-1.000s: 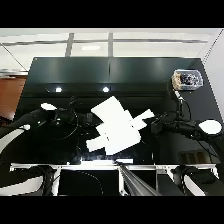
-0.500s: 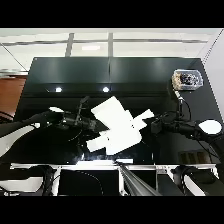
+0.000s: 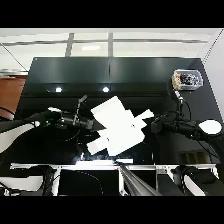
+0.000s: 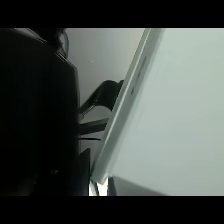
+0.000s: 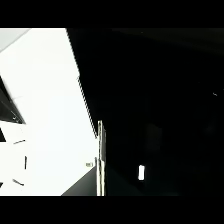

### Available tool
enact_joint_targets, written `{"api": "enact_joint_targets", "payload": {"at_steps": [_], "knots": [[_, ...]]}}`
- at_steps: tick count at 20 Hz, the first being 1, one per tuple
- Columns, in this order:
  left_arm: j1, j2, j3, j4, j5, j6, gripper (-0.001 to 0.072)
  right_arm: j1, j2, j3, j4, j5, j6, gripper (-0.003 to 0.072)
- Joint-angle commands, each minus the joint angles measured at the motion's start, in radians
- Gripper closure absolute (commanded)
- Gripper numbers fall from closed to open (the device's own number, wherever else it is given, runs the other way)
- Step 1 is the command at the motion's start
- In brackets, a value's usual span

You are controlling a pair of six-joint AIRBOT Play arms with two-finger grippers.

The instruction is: Fold the box and place the chain.

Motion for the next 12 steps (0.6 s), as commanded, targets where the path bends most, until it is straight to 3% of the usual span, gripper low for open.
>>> {"api": "enact_joint_targets", "payload": {"at_steps": [1,2,3,4,5,6,7,10,12], "knots": [[0.004,-0.002,0.000,0.001,-0.005,0.004,0.0567,0.001,0.001,0.000,0.000,0.001,0.000,0.0642],[0.005,-0.002,0.002,0.007,-0.004,0.005,0.0595,0.001,0.001,0.000,-0.001,0.001,0.000,0.0643],[0.005,-0.002,0.011,0.029,-0.006,0.026,0.0681,0.001,0.001,0.001,-0.004,0.001,0.001,0.0643],[0.005,-0.002,0.023,0.056,-0.018,0.034,0.0681,0.001,0.001,0.001,-0.010,0.002,0.001,0.0632],[0.004,-0.002,0.040,0.084,-0.026,0.033,0.0682,-0.003,0.001,0.001,-0.019,0.005,0.001,0.0436],[0.004,-0.001,0.058,0.105,-0.034,0.032,0.0683,-0.014,0.001,0.003,-0.030,0.011,0.009,0.0130],[0.003,-0.001,0.078,0.114,-0.053,0.032,0.0684,-0.035,0.001,0.020,-0.066,0.035,0.016,-0.0022],[-0.015,0.037,0.132,0.194,-0.066,0.032,0.0687,-0.129,0.001,0.161,-0.258,0.167,0.034,-0.0022],[-0.061,0.107,0.154,0.288,-0.011,0.034,0.0688,-0.178,0.001,0.264,-0.377,0.217,0.032,-0.0022]]}}
